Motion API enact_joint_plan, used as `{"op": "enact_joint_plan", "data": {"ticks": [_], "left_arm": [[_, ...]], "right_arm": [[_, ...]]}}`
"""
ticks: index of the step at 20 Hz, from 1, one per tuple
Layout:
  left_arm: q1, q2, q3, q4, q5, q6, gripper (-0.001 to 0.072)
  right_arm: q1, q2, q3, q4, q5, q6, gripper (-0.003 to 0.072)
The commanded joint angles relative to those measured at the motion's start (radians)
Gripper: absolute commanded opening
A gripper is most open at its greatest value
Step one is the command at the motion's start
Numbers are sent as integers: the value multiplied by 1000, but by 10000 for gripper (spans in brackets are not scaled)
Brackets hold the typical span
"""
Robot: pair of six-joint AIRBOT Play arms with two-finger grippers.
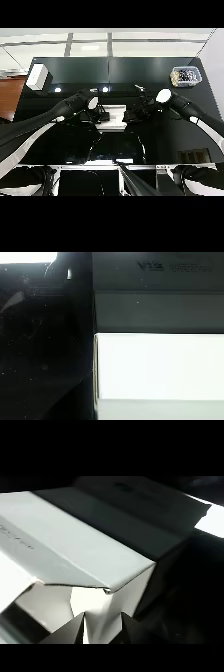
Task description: Fold the box and place the chain.
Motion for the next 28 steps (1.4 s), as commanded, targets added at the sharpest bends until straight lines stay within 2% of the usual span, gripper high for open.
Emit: {"op": "enact_joint_plan", "data": {"ticks": [1,3,5,12,17,21,22,23,24,28], "left_arm": [[1,-1,0,0,1,1,26],[1,-1,0,0,1,1,27],[1,-1,0,1,1,1,27],[1,-1,0,1,1,1,27],[1,-1,0,1,1,1,27],[1,-1,0,1,1,1,27],[1,-1,0,1,1,1,27],[1,-1,0,1,1,1,27],[1,-1,0,0,1,1,27],[1,-1,0,0,1,1,27]], "right_arm": [[36,0,47,-172,-14,176,258],[76,-2,72,-229,-13,251,258],[133,-8,115,-351,-8,370,258],[306,-128,284,-697,174,760,258],[328,-164,293,-707,161,883,258],[328,-190,293,-669,163,904,258],[328,-196,293,-654,163,905,196],[328,-200,293,-643,162,904,35],[331,-200,293,-644,157,906,12],[330,-200,293,-647,164,907,13]]}}
